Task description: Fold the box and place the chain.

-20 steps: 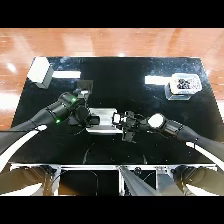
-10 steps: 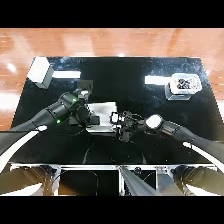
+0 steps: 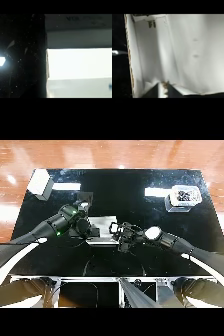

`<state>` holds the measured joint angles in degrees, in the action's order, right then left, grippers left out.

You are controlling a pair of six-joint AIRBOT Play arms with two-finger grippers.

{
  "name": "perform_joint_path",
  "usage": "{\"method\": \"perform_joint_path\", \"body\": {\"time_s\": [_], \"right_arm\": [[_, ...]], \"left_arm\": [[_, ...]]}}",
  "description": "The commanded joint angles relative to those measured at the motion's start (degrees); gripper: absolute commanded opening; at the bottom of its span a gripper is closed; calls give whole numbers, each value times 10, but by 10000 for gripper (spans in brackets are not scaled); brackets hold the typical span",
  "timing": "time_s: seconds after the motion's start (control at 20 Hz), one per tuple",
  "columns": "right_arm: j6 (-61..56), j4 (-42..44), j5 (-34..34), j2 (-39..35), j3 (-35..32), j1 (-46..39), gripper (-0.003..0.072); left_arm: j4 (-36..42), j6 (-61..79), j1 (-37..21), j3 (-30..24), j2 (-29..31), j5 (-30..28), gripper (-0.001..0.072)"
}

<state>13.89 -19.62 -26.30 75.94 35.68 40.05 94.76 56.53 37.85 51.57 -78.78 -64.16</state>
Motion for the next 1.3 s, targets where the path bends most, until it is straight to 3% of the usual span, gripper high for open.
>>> {"method": "perform_joint_path", "body": {"time_s": [0.0, 0.05, 0.1, 0.15, 0.25, 0.3, 0.35, 0.4, 0.8, 0.85, 0.9, 0.95, 1.0, 1.05, 1.1, 1.15, 1.25], "right_arm": [[3, 1, -4, 0, 0, 1, 61], [3, 1, -4, 0, 0, 1, 141], [3, 1, -4, 0, 0, 1, 373], [3, 1, -4, 0, 0, 1, 499], [3, 1, -4, 0, 0, 1, 491], [3, 1, -4, 0, 0, 1, 419], [3, 1, -4, 0, 0, 1, 228], [3, 1, -4, 0, 0, 1, 142], [3, 1, -4, 0, 0, 1, 151], [3, 1, -2, 0, 0, 0, 216], [3, 1, 4, 0, 0, 0, 442], [3, 1, 9, 0, 0, 0, 480], [3, 1, 9, 0, 0, 0, 363], [3, 1, 9, 0, 0, 0, 301], [3, 1, 9, 0, 0, 0, 139], [3, 1, 9, 0, 0, 0, 21], [3, 1, 9, -1, 0, 0, 20]], "left_arm": [[3, 1, 0, 0, 0, 1, 17], [3, 1, 0, 0, 0, 1, 16], [3, 1, 0, 0, 0, 2, 17], [3, 1, 0, 0, 0, 2, 17], [3, 1, 1, 0, 0, 2, 17], [4, 1, 1, 0, 0, 2, 17], [4, 1, 1, 0, 0, 2, 16], [4, 1, 1, 0, 0, 2, 17], [5, 1, 1, 0, 0, 2, 17], [5, 1, 1, 0, 0, 2, 17], [5, 1, 1, 0, 0, 2, 17], [5, 1, 1, 0, 0, 2, 17], [5, 0, 1, 0, 0, 2, 17], [5, 1, 1, 0, 0, 2, 17], [5, 1, 1, 0, 0, 2, 17], [5, 1, 1, 0, 0, 2, 16], [5, 1, 1, 0, 0, 2, 17]]}}
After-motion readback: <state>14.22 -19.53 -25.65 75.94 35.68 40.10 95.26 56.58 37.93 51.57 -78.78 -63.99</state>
